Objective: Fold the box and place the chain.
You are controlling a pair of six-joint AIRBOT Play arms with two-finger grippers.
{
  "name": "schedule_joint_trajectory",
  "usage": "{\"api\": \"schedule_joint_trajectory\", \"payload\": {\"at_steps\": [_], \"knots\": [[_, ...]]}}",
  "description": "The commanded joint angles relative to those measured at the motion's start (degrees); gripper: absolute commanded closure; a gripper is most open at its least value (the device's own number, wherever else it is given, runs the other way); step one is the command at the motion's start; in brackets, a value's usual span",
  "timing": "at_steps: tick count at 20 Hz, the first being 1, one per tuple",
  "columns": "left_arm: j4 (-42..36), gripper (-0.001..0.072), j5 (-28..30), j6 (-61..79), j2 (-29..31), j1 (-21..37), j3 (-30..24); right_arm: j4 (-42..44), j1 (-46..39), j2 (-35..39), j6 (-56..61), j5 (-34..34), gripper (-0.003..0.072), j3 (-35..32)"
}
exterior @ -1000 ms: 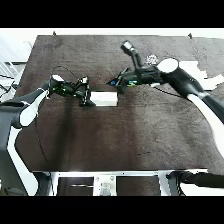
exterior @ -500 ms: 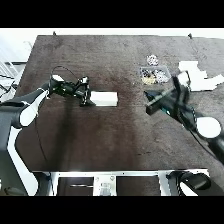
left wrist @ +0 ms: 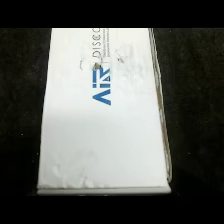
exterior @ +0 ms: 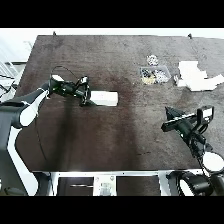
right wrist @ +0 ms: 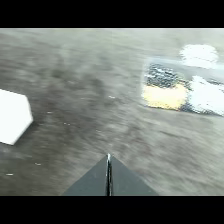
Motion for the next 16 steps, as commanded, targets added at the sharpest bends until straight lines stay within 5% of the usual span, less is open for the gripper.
{"api": "schedule_joint_trajectory", "payload": {"at_steps": [1,3,4,5,10,16], "knots": [[0.0,0.0234,-0.3,0.0,0.0,0.0,0.0,-0.1,-4.1,3.2,0.1,-0.3,0.0676,-3.8],[-0.2,0.0243,-0.5,-0.1,0.1,0.0,0.0,0.0,-5.1,3.2,0.2,-0.3,0.0676,-4.6],[-0.3,0.0506,-0.9,-1.2,0.2,0.0,0.0,0.0,-5.1,3.2,0.2,-0.3,0.0676,-4.9],[-0.3,0.0689,-2.0,-1.9,0.5,0.1,0.0,-0.1,-5.1,3.2,0.2,-0.3,0.0676,-5.0],[-0.3,0.0697,-3.7,-12.2,4.6,0.2,1.6,-0.3,-5.1,3.2,0.1,-0.3,0.0677,-5.1],[-5.0,0.0698,21.9,-16.2,23.0,9.1,-12.3,-0.3,-5.1,3.2,0.1,-0.3,0.0676,-5.1]]}}
